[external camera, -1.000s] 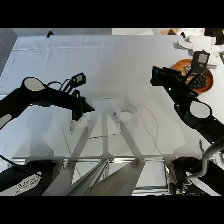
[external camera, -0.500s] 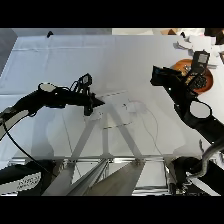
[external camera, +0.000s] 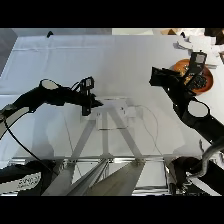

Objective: Fold the box and place the chain.

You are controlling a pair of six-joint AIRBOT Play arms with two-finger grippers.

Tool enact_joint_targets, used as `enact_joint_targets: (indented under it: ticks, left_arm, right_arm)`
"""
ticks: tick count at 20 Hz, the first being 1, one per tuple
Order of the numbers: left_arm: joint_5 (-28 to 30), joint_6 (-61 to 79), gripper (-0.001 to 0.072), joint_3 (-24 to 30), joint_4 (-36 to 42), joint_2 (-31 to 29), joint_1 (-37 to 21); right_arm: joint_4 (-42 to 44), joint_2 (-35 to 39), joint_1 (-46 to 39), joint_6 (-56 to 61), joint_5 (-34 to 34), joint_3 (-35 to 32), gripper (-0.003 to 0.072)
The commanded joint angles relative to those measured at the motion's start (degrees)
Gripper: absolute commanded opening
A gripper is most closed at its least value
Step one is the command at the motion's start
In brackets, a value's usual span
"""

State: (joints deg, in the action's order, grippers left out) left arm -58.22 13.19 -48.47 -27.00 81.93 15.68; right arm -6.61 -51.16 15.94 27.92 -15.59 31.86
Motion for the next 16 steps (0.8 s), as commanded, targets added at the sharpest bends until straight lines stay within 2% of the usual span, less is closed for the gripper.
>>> enact_joint_targets:
  ticks: [1,5,8,11,16]
  left_arm:
    - [-1.14,-2.97,0.0006,-5.27,-3.3,1.11,-0.07]
    - [-1.81,-5.92,0.0006,-12.44,-1.97,8.22,-0.07]
    - [-8.59,-7.76,0.0006,-17.11,-1.97,15.17,-0.07]
    - [-10.67,-1.14,0.0007,-17.44,-2.21,18.03,-0.04]
    - [-10.56,6.1,0.0009,-17.44,-2.16,18.69,-0.04]
  right_arm:
    - [0.02,-0.15,0.0,0.04,0.55,0.04,0.0458]
    - [0.0,-0.15,0.0,0.04,1.33,0.07,0.0458]
    - [0.0,-0.15,0.0,0.02,1.33,0.07,0.0458]
    - [-0.02,-0.15,0.0,0.02,1.31,0.04,0.0458]
    - [-0.02,-0.17,0.0,0.02,1.33,0.04,0.0458]
